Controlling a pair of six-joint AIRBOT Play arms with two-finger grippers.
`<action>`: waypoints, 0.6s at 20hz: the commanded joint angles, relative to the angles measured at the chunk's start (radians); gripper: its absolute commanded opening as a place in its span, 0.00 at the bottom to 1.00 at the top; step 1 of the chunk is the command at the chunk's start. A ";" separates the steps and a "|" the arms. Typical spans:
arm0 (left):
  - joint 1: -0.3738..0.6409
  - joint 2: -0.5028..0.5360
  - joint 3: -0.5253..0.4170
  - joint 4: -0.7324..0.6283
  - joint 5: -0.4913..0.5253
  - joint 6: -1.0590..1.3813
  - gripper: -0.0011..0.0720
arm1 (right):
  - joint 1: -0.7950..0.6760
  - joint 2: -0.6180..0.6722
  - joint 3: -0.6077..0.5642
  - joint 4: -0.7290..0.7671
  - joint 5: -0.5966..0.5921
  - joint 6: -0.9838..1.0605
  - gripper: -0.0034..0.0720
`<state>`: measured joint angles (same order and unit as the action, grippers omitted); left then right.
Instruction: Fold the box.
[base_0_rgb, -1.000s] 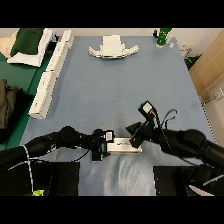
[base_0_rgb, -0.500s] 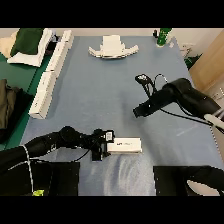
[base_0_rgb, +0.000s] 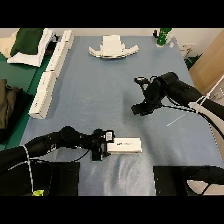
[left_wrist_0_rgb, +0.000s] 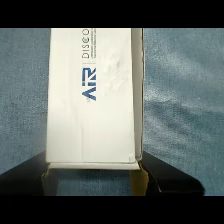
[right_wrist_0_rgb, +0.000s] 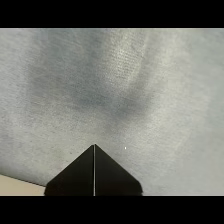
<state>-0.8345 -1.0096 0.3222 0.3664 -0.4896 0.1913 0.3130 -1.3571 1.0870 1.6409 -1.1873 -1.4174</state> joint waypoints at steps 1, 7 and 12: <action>0.000 0.000 0.001 -0.001 0.009 -0.001 0.68 | 0.000 -0.006 0.005 -0.003 -0.008 0.007 0.05; 0.002 0.058 0.002 0.001 0.132 -0.164 0.68 | 0.000 -0.006 0.005 -0.003 -0.008 0.007 0.05; 0.164 0.237 0.002 0.184 0.137 -0.534 0.68 | 0.000 -0.007 0.005 -0.003 -0.008 0.007 0.05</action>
<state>-0.7547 -0.8577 0.3233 0.4198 -0.3641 -0.0948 0.3122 -1.3628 1.0908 1.6375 -1.1950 -1.4105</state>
